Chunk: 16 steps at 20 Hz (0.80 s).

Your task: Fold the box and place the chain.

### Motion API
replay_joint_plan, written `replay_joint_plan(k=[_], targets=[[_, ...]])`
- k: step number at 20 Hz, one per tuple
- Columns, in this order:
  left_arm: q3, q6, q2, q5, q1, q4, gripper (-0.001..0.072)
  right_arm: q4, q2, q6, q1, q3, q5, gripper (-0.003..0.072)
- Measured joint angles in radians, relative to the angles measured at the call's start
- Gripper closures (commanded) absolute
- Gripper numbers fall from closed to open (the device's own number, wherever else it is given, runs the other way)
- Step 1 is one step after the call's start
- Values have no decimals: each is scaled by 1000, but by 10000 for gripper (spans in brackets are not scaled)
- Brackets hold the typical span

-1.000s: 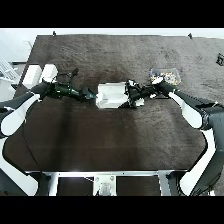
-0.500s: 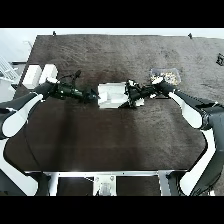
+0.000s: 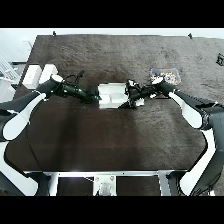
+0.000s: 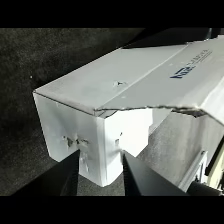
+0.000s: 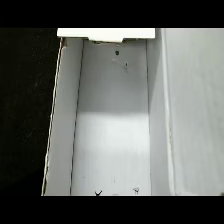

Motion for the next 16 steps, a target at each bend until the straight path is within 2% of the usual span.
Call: replay_joint_plan(k=[6, 11, 16], targets=[[75, -147, 0, 7, -49, 146, 385, -1, 0, 0, 0, 0, 0, 95], [135, -295, 1, 25, -97, 319, 384, 3, 0, 0, 0, 0, 0, 95], [168, -396, 0, 65, -143, 451, 384, 2, 0, 0, 0, 0, 0, 95]])
